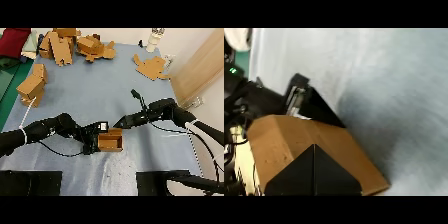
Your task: Fold the box.
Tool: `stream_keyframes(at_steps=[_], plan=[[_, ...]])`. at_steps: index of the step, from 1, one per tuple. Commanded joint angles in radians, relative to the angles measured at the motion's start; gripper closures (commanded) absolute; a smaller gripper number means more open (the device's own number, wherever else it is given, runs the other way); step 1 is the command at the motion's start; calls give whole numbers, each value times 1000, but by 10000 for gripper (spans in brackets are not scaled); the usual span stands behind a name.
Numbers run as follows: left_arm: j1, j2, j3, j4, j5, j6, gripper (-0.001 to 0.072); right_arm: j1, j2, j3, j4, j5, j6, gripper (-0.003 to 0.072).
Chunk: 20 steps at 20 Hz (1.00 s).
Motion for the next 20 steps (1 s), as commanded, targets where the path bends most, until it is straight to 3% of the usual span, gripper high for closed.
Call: stream_keyframes(at_steps=[1,7,10,17,20], plan=[[1,0,0,0,0,0,377,71,0,7,25,-72,-112,683],[1,0,0,0,0,0,377,165,30,7,-161,68,-49,683],[1,0,0,0,0,0,377,260,52,7,-327,147,48,684],[1,0,0,0,0,0,377,361,261,7,-445,371,84,684],[1,0,0,0,0,0,377,404,360,6,-573,357,123,684]])
